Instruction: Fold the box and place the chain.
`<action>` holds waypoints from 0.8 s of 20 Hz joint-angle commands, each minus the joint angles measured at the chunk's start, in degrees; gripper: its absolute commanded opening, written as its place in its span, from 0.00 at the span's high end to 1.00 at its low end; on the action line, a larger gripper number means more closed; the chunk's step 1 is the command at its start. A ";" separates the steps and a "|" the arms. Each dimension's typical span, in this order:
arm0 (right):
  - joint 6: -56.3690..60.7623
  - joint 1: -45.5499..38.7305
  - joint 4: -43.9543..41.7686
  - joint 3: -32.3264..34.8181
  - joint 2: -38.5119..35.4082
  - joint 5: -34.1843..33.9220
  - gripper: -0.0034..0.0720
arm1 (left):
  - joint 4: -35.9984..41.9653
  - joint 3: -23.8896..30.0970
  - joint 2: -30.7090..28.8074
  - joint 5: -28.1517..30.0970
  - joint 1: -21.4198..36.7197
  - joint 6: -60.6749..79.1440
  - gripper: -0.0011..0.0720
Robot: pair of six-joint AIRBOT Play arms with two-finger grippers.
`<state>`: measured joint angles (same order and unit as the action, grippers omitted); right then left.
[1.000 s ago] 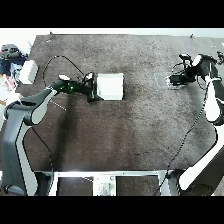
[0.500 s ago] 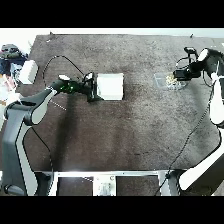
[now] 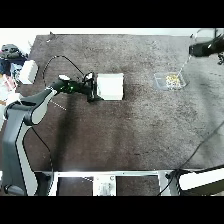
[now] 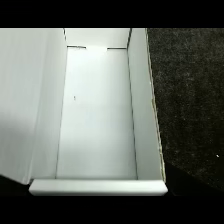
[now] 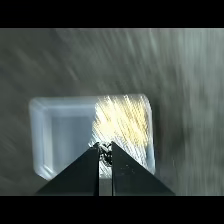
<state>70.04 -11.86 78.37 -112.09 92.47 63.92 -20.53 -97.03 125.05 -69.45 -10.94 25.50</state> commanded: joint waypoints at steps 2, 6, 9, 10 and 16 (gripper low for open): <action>-5.03 5.18 -6.27 -0.07 -12.76 -8.79 0.94 | 0.00 -0.04 0.02 0.00 0.04 0.02 0.75; -7.89 17.11 -6.86 -0.07 -20.13 -18.36 0.94 | 0.00 -0.04 0.02 0.00 0.04 0.02 0.75; -8.59 26.73 -6.80 0.07 -20.92 -19.65 0.94 | -0.02 -0.04 0.02 0.00 0.04 0.02 0.75; -8.59 29.11 -6.84 0.42 -20.61 -19.61 0.94 | -0.02 -0.04 0.02 0.00 0.04 0.02 0.75; -8.55 38.82 -11.65 3.69 -14.69 -16.28 0.94 | -0.02 -0.04 0.02 0.00 0.04 0.02 0.75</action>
